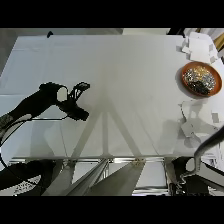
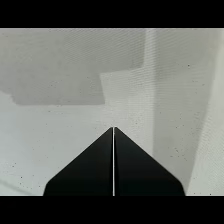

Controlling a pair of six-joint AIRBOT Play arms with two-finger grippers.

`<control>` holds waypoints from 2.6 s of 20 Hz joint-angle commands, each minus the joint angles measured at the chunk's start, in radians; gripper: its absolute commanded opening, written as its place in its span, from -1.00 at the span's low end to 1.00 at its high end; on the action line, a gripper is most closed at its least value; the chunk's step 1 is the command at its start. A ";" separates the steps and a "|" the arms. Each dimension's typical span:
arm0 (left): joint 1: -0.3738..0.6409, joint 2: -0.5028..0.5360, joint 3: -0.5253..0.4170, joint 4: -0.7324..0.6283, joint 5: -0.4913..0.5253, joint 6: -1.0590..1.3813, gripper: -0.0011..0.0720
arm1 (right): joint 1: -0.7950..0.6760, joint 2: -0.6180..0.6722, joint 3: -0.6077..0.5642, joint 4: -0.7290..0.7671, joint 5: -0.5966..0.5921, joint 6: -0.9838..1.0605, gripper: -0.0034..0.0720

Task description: Fold the box and place the chain.

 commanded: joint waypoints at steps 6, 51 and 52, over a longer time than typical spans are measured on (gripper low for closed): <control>0.000 0.000 0.000 0.000 0.000 0.000 -0.94 | -0.187 -0.122 0.012 0.094 -0.031 -0.396 0.32; 0.000 0.000 0.000 -0.018 0.072 0.000 -0.94 | 0.589 0.313 -0.687 1.187 -0.438 -0.743 -0.89; -0.001 0.000 0.000 -0.040 0.088 0.000 -0.94 | 0.589 0.313 -0.687 1.184 -0.442 -0.730 -0.89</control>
